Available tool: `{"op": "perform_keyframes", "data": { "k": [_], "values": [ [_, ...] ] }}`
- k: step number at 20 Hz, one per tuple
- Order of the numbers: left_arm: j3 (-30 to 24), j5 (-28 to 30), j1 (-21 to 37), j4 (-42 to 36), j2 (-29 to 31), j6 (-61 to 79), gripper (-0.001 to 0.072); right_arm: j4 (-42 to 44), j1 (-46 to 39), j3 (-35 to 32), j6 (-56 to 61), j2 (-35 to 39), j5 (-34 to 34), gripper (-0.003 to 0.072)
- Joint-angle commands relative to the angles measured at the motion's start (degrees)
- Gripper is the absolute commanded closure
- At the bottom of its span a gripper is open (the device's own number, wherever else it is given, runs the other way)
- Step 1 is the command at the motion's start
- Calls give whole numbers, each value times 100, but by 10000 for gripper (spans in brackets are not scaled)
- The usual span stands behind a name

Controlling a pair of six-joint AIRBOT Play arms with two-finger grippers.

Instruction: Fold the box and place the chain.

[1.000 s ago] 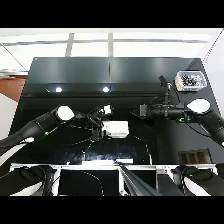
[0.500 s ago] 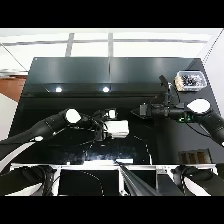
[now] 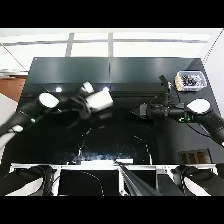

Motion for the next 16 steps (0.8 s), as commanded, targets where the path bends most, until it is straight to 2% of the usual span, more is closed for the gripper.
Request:
{"op": "perform_keyframes", "data": {
  "k": [1,3,5,7,8,10,14,16],
  "values": [
    [743,640,1735,2,-168,-385,376,-2,0,4,-9,4,-2,656],
    [1672,527,2553,26,-776,-1158,376,4,0,4,-7,4,0,657],
    [2704,101,3161,286,-1541,-2041,375,28,0,4,-4,4,2,657],
    [3606,-249,3491,807,-2282,-2640,373,90,0,4,-2,4,-4,656],
    [3993,-398,3554,1158,-2634,-2728,350,87,0,4,-2,4,-13,656],
    [4516,-505,3593,1716,-3171,-2977,347,87,-2,4,2,4,-20,657],
    [5348,-868,3757,1878,-4044,-3814,348,87,-2,4,44,4,-46,656],
    [5650,-1095,3775,2227,-4325,-4205,348,87,0,4,46,4,-72,657]
  ]
}}
